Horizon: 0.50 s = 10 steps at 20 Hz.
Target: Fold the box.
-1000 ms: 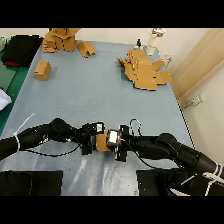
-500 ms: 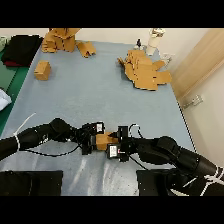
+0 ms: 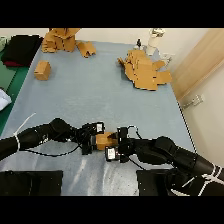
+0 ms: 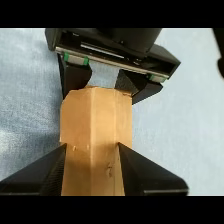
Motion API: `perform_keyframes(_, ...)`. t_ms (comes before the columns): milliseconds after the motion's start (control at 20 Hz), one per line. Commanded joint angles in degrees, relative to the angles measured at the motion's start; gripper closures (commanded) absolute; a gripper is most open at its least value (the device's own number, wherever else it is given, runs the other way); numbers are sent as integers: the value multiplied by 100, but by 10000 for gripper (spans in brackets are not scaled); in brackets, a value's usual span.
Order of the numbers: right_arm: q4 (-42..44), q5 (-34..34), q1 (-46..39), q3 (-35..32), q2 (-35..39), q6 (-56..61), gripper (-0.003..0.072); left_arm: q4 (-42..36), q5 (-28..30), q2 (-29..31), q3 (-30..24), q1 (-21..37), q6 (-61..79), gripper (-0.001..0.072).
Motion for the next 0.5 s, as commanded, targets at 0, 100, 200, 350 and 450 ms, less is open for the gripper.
perform_keyframes(0, -17, -7, 4, -2, -46, 0, 177, 2, 2, 2, 2, 2, 2, 288)
perform_keyframes(100, -63, -7, 4, -2, -44, 0, 188, 2, 2, 0, 2, 2, 2, 288)
perform_keyframes(200, -94, -4, 7, 0, -44, 0, 256, 2, 2, 2, 2, 2, 2, 288)
perform_keyframes(350, -98, 26, 9, 0, -26, -2, 326, 2, 2, 2, 2, 2, 4, 288)
perform_keyframes(450, -153, 116, 9, 4, -17, -2, 376, 2, 2, 2, 2, 2, 2, 288)
